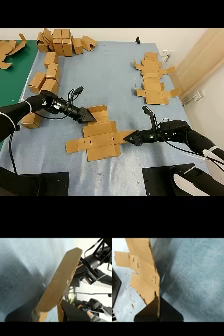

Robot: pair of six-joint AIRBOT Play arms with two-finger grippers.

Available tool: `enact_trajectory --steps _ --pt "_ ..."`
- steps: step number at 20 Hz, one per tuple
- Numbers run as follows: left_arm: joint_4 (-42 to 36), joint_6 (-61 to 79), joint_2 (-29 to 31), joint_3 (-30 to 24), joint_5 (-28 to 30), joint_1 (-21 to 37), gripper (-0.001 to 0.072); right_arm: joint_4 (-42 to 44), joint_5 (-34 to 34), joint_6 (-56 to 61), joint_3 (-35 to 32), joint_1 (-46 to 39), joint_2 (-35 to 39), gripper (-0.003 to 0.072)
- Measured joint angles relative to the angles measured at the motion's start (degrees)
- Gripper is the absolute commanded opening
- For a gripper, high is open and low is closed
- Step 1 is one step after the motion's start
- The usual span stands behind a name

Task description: Fold the box.

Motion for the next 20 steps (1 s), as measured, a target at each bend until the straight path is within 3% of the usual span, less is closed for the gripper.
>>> enact_trajectory --steps 2,4,8,9,10,13,14,17,20 --pt "0.1 0.2 0.0 0.0 -0.1 0.3 0.0348 0.0 0.2 0.0 0.0 0.0 0.0 0.0001" --pt "0.1 0.7 0.0 0.0 -0.2 0.4 0.0125 0.0 0.3 0.0 0.0 0.0 0.0 0.0002" --pt "0.0 1.6 0.0 0.0 -0.4 0.4 0.0114 0.0 0.4 0.0 0.0 0.0 0.0 0.0002" --pt "0.0 1.8 0.0 0.0 -0.5 0.4 0.0100 0.0 0.4 0.0 0.0 0.0 0.0 0.0002" --pt "0.0 2.2 0.0 0.0 -0.7 0.4 0.0013 0.0 0.4 0.1 0.0 0.0 0.0 0.0002" --pt "0.0 3.5 0.0 0.0 -1.4 0.4 0.0013 0.0 0.4 0.3 0.0 0.0 0.0 0.0003" --pt "-0.1 4.0 0.0 0.0 -1.6 0.4 0.0013 -0.1 0.5 0.6 0.0 0.0 0.0 0.0042" --pt "0.0 4.8 0.0 0.0 -1.8 0.4 0.0013 0.0 1.9 1.7 0.0 0.0 0.0 0.0429" --pt "-0.1 5.5 0.0 0.0 -1.3 0.3 0.0014 -0.4 4.6 4.7 0.3 0.0 0.0 0.0456"
